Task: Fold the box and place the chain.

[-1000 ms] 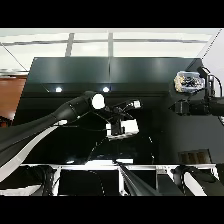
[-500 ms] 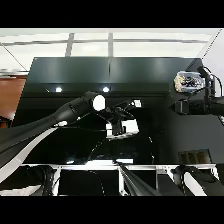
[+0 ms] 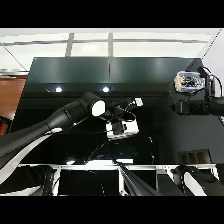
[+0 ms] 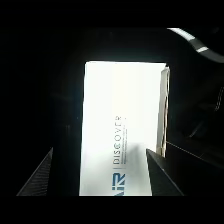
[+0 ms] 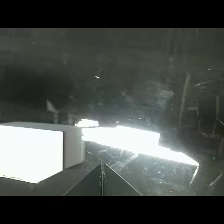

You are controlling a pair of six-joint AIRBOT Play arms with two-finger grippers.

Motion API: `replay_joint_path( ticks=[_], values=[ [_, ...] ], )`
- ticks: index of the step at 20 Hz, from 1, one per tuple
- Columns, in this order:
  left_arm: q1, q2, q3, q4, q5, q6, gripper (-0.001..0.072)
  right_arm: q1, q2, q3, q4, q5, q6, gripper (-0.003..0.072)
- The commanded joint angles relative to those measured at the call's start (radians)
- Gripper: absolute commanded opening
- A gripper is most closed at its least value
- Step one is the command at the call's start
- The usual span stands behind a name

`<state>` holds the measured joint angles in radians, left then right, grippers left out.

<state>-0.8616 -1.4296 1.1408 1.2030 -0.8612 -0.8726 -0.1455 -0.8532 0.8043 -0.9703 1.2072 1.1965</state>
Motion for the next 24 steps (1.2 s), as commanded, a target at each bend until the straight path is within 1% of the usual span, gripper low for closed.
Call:
replay_joint_path(
  ticks=[1, 5, 8, 15, 17, 24],
  values=[
    [-0.036, 0.008, -0.017, 0.025, 0.066, -0.038, 0.07, 0.0, 0.001, 0.0, -0.014, 0.0, 0.0, 0.0016],
    [-0.038, 0.008, -0.017, 0.027, 0.089, -0.038, 0.07, 0.0, 0.001, 0.0, -0.015, 0.0, 0.0, 0.0016],
    [-0.04, 0.008, -0.017, 0.01, 0.061, -0.038, 0.0701, 0.0, 0.001, 0.0, -0.015, -0.001, 0.0, 0.0016],
    [-0.043, 0.001, -0.017, -0.013, 0.038, -0.037, 0.0703, 0.0, 0.001, 0.0, -0.014, -0.007, 0.0, 0.0016],
    [-0.043, -0.008, -0.017, -0.04, 0.037, -0.032, 0.0703, 0.0, 0.001, 0.0, -0.014, -0.007, 0.0, 0.0016],
    [-0.047, -0.018, -0.016, -0.04, 0.037, -0.004, 0.0712, 0.0, 0.001, 0.0, -0.014, -0.006, 0.0, 0.0016]
  ],
)
